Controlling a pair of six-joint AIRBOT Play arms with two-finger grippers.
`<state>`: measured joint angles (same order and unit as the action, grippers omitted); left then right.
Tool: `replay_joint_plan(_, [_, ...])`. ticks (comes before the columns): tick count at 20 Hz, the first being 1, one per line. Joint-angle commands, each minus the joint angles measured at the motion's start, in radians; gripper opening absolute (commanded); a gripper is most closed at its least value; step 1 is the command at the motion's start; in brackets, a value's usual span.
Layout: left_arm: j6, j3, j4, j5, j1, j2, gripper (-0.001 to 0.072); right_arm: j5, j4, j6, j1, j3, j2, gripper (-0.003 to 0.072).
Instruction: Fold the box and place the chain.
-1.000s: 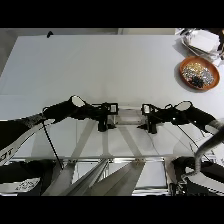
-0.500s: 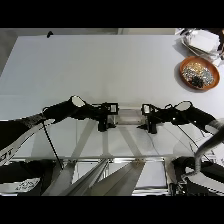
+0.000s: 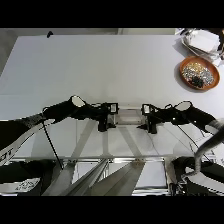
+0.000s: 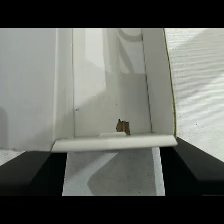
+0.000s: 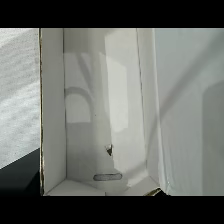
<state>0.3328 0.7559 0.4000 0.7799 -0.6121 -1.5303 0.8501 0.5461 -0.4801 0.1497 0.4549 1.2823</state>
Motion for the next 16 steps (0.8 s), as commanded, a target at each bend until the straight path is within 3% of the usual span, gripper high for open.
replay_joint_plan(1, [-0.003,-0.001,0.000,0.002,-0.001,0.000,0.0320,0.000,0.000,0.000,0.001,0.000,0.000,0.0321])
replay_joint_plan(14, [-0.003,-0.001,0.000,0.002,-0.001,0.000,0.0320,0.006,-0.001,0.001,0.000,0.000,0.000,0.0325])
replay_joint_plan(15, [-0.003,0.000,0.000,0.002,-0.001,0.000,0.0320,0.006,-0.002,0.001,0.000,0.000,-0.001,0.0401])
replay_joint_plan(16, [-0.003,-0.001,0.000,0.002,-0.001,0.000,0.0320,0.006,-0.001,0.005,0.000,0.000,-0.003,0.0553])
